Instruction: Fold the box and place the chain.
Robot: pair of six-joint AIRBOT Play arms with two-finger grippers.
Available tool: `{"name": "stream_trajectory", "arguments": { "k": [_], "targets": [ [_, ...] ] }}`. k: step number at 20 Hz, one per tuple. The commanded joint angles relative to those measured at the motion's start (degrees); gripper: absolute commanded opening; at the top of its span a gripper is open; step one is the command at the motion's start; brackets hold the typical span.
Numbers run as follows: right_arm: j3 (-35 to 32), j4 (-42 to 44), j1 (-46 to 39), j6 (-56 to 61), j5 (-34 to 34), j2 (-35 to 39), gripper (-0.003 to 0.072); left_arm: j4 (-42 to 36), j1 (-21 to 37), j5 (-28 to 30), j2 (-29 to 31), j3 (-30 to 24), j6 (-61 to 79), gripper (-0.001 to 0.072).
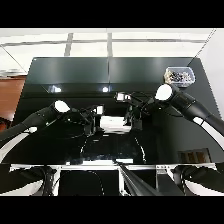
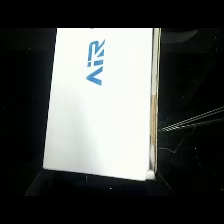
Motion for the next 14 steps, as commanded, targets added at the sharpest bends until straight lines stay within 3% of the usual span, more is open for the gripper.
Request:
{"name": "stream_trajectory", "arguments": {
  "k": [1, 14],
  "targets": [
    [-0.04, -0.28, 0.22, -0.02, -0.07, 0.02, 0.027, 0.0, 0.0, 0.07, 0.02, -0.02, -0.02, 0.0401],
    [-2.21, 0.07, -0.02, 1.03, 0.15, 1.7, 0.027, 0.0, 0.0, 0.07, 0.02, -0.02, -0.04, 0.0401]
  ]
}}
